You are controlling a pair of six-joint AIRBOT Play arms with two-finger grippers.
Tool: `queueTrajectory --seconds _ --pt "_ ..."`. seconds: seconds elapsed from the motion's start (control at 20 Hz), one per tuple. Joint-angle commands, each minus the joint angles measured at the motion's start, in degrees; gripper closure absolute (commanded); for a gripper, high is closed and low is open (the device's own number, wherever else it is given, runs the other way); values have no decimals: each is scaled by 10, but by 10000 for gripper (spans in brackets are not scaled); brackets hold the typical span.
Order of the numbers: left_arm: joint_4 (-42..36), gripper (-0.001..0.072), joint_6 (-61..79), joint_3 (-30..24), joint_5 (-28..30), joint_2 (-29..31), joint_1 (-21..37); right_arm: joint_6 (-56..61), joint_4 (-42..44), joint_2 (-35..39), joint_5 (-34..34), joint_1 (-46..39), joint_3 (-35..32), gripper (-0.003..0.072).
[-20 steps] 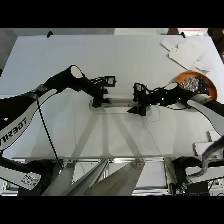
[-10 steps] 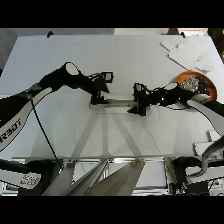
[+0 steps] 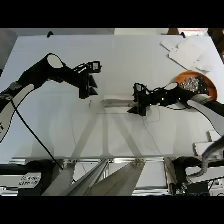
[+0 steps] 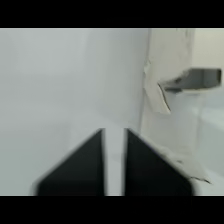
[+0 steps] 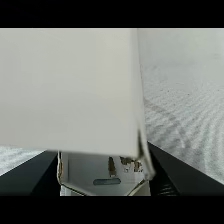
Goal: Fold the box and place the chain.
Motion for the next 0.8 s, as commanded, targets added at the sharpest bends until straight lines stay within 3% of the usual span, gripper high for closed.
queueTrajectory --seconds 0.0,0.2,0.3,0.45,0.75 --pt "53 702 -71 0 -86 10 -8 0 0 0 0 0 0 287" --pt "-37 703 -71 0 -212 9 -35 0 0 0 0 0 0 287" --pt "-120 706 -70 0 -223 9 -46 0 0 0 0 0 0 287" --pt "-196 706 -64 0 -162 9 -50 0 0 0 0 0 0 287" --pt "-196 706 -65 0 8 2 -40 0 0 0 0 0 0 287"
